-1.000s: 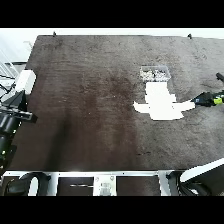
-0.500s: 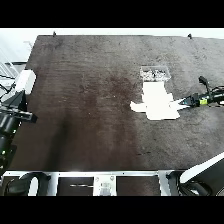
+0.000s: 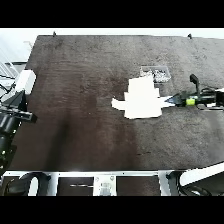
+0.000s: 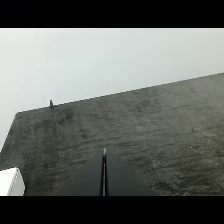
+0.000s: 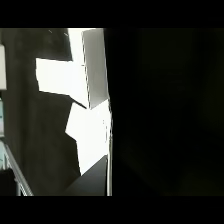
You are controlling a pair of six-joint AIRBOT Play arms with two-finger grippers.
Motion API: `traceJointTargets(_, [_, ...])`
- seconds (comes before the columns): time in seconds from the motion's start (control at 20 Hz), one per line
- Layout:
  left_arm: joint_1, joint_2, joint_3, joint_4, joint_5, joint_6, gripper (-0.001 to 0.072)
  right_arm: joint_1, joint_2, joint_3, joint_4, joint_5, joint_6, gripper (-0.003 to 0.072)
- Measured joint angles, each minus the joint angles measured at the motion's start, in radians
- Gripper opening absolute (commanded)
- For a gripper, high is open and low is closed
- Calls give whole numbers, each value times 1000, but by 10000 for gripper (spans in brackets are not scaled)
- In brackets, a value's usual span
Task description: Fold the box and place the chain.
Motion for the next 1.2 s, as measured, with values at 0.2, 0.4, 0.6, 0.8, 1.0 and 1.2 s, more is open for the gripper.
traceJointTargets(0.2, [0, 0, 0, 0, 0, 0, 19, 193, 117, -131, 102, -182, -42, 8])
traceJointTargets(0.4, [0, 0, 0, 0, 0, 0, 19, 355, 157, -175, 143, -344, -110, 7])
traceJointTargets(0.6, [0, 0, 0, 0, 0, 0, 19, 439, 174, -213, 182, -487, -180, 7])
traceJointTargets(0.8, [0, 0, 0, -3, -3, 0, 19, 469, 216, -305, 277, -603, -274, 6])
traceJointTargets(1.0, [0, 0, 0, -4, -31, 0, 720, 478, 247, -373, 333, -682, -349, 7])
traceJointTargets(1.2, [0, 0, 0, -3, -87, -2, 663, 485, 254, -397, 354, -729, -434, 7])
